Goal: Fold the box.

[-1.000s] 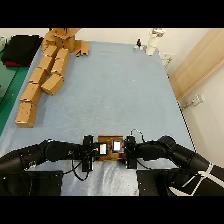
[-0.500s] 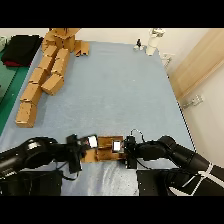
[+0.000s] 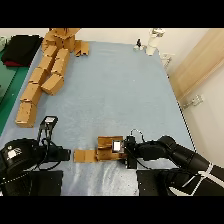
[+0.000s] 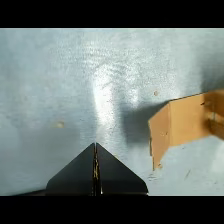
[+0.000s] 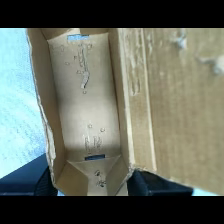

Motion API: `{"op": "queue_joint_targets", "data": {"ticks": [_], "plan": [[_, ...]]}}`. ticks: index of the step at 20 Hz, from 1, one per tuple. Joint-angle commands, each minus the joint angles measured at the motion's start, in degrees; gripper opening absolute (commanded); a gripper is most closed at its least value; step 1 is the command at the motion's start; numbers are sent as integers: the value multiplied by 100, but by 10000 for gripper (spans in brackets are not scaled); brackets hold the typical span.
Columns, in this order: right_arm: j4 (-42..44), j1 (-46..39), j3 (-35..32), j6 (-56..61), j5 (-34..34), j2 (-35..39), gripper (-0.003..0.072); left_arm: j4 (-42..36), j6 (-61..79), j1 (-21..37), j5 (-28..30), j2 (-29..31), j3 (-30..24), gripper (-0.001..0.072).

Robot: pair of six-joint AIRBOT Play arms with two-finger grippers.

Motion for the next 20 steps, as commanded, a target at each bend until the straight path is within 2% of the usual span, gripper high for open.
{"op": "queue_joint_targets", "data": {"ticks": [1, 5, 8, 11, 17, 20], "plan": [[-2, 0, 7, 0, 0, 4, 454, -365, -603, 63, 933, -267, -293, 11], [-2, 0, 7, 0, 2, 4, 453, -894, -118, 63, 1825, -929, -297, 10], [-2, 0, 7, 0, 0, 4, 453, -1246, 225, 61, 2232, -1475, -297, 11], [-2, -2, 7, 0, 0, 4, 453, -2059, 1010, 52, 2612, -1639, -295, 10], [-2, 0, 7, 0, 0, 4, 453, -3958, 2481, 50, 2684, -1633, -260, 10], [0, 0, 7, 0, 0, 4, 453, -4299, 2822, 50, 2634, -1631, -109, 9]]}}
